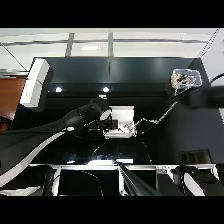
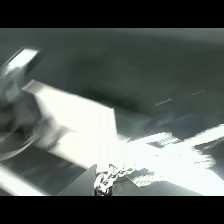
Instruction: Fold the box and place the chain.
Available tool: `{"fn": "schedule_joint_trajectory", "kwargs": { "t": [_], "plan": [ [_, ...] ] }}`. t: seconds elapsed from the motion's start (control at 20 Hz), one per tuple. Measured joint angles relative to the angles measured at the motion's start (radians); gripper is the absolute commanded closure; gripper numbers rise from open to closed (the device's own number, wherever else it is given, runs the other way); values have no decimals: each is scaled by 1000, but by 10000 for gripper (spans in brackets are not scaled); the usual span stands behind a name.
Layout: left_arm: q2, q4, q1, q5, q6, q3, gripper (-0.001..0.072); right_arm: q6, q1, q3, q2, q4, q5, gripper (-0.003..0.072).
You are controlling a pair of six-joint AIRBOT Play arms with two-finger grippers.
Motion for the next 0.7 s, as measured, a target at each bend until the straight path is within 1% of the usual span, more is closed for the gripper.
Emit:
{"fn": "schedule_joint_trajectory", "kwargs": {
  "t": [0.15, 0.3, 0.45, 0.55, 0.7],
  "plan": [
    [0, 0, 0, 0, 0, 0, 676, 3, 148, -161, 8, 90, -108, 677],
    [0, 0, 0, 0, 0, 0, 677, 3, 303, -280, -25, 190, -278, 676],
    [0, 0, 0, 0, 0, 0, 677, 3, 430, -328, -90, 248, -439, 676],
    [0, 0, 0, 0, 0, 0, 677, 20, 476, -343, -143, 251, -528, 675],
    [0, 0, 0, -1, 0, 0, 677, 39, 504, -353, -204, 224, -601, 670]
  ]
}}
